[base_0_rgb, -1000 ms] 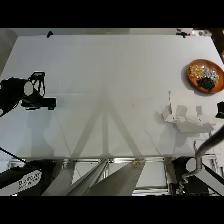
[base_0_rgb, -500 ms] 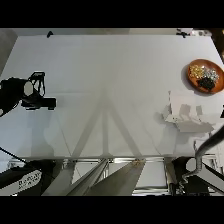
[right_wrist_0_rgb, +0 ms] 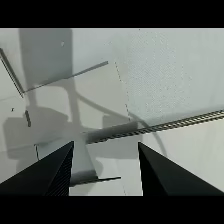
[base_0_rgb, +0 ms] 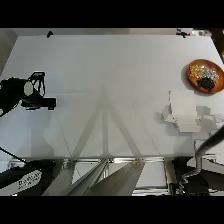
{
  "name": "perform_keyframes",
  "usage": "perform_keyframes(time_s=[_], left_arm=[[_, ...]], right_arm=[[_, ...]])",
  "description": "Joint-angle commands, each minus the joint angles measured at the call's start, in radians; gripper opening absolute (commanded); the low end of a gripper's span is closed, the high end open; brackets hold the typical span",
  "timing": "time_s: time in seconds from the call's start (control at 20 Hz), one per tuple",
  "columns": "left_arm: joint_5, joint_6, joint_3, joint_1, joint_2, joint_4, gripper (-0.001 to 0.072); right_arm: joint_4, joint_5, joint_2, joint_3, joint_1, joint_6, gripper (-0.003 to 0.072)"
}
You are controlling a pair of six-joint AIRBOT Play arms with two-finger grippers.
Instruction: Fold the box and place the chain.
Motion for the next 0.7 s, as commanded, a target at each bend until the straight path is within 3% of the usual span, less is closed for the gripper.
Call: perform_keyframes(time_s=[0.0, 0.45, 0.65], left_arm=[[0.0, 0.0, 0.0, 0.0, 0.001, 0.0, 0.0694], [0.0, 0.0, 0.0, 0.0, 0.001, 0.0, 0.0694], [0.0, 0.0, 0.0, 0.0, 0.001, 0.0, 0.0694]], right_arm=[[0.054, 0.039, -0.118, 0.039, -0.082, -0.052, 0.0446], [0.201, 0.024, -0.298, 0.044, -0.105, -0.1, 0.0431], [0.314, 0.079, -0.305, 0.044, -0.105, -0.188, 0.0265]])
